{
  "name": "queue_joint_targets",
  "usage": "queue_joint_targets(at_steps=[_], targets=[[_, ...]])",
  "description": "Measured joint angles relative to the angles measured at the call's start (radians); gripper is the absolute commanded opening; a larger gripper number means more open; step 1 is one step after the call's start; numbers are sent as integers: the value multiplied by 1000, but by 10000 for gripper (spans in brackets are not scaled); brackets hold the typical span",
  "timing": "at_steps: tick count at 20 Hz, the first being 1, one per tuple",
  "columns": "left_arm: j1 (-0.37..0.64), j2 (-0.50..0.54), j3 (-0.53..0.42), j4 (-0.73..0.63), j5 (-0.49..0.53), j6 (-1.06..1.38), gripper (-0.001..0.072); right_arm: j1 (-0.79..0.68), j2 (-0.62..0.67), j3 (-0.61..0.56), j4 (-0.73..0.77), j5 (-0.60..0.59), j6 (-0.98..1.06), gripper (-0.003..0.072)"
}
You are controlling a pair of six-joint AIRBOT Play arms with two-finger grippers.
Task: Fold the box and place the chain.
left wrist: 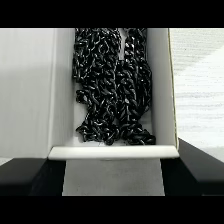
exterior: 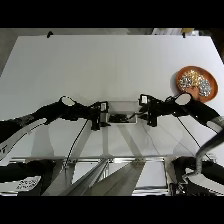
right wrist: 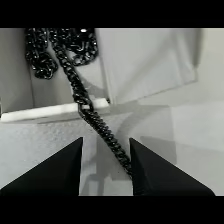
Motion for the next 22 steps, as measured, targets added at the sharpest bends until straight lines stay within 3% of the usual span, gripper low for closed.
queue_joint_targets(at_steps=[4, 6, 11, 16, 22], targets=[[0, 0, 0, 0, 0, 0, 10, 11, -15, -1, 40, 0, -20, 147], [0, 0, 0, 0, 0, 0, 10, 13, -18, -1, 79, 1, -24, 22], [0, 0, 0, 0, 0, 0, 10, 14, 45, -1, -15, 24, 76, 22], [0, 0, 0, 0, 0, 0, 10, 14, 266, -1, -139, 80, 250, 22], [0, 0, 0, 0, 0, 0, 10, 15, 478, -1, 104, 142, 297, 22]])
